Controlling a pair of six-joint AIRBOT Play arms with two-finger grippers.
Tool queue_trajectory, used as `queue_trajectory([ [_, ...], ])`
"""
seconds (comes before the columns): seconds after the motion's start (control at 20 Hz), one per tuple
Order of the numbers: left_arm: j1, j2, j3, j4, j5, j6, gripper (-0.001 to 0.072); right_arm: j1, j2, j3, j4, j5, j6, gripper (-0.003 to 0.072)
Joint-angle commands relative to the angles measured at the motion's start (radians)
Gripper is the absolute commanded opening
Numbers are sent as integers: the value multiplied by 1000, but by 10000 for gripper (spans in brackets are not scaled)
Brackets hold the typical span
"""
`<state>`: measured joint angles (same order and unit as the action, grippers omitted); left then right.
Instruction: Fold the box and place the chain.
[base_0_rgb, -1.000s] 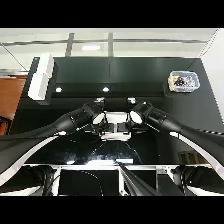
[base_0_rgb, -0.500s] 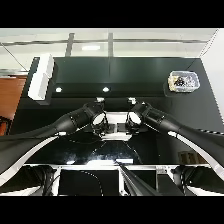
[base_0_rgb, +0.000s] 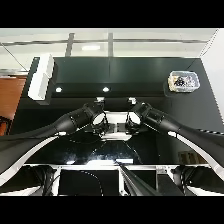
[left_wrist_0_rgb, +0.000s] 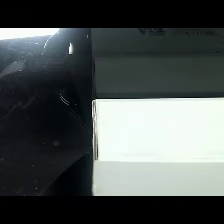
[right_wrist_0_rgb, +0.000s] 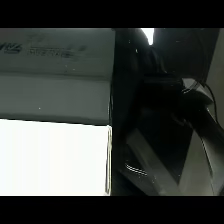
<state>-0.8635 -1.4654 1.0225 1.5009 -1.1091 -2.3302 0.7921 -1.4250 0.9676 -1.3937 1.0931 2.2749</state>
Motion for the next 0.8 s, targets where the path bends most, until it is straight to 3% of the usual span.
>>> queue_trajectory([
  [0.0,1,0,1,2,1,2,31,-1,0,3,2,0,-1,178],
  [0.05,1,0,1,2,1,2,32,-1,3,7,2,8,-6,290],
  [0.25,1,0,1,2,1,2,31,-3,82,7,-15,39,-139,290],
  [0.45,1,0,1,2,1,2,31,-35,313,8,-103,94,-214,290],
  [0.55,1,0,1,2,2,2,31,-83,432,8,-231,122,-282,289],
  [0.65,1,0,1,2,1,2,31,-158,478,7,-472,138,-316,289],
  [0.75,1,0,1,2,1,2,31,-285,470,-7,-676,53,-315,289],
])
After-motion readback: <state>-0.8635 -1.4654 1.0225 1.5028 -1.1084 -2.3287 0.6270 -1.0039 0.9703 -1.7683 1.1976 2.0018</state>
